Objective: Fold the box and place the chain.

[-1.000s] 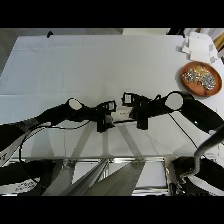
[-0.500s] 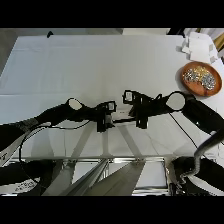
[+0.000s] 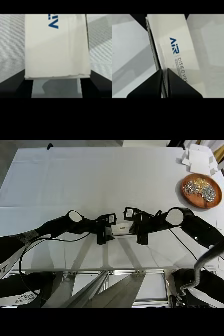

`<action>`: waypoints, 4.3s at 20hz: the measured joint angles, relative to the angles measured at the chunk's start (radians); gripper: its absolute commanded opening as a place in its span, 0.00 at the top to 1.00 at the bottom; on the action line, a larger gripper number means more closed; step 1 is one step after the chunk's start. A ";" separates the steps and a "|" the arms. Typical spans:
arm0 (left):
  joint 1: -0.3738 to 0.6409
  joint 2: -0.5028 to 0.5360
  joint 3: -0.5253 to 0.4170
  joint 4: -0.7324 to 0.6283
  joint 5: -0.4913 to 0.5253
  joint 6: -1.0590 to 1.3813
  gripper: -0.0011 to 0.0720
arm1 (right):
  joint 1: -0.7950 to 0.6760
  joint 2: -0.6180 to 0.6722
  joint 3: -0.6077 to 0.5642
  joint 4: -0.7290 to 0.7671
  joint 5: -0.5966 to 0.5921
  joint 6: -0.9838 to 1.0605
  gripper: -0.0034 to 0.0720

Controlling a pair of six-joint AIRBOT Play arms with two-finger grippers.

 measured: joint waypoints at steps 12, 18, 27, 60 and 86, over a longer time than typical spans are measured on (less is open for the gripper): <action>0.000 0.000 0.000 -0.003 0.000 -0.005 0.61 | 0.000 0.063 -0.008 0.038 -0.002 0.001 0.69; 0.000 0.000 0.000 -0.003 0.001 -0.004 0.61 | 0.000 0.062 -0.056 0.332 -0.033 -0.156 0.94; 0.000 0.000 0.000 -0.003 0.002 -0.004 0.61 | 0.000 0.000 -0.117 0.552 -0.179 -0.288 0.94; 0.000 0.000 -0.001 -0.005 -0.001 -0.006 0.61 | 0.000 0.138 -0.095 0.328 -0.139 -0.003 0.94; 0.000 0.000 -0.001 -0.002 0.002 -0.004 0.61 | -0.294 0.332 -0.190 -0.629 0.452 1.319 0.94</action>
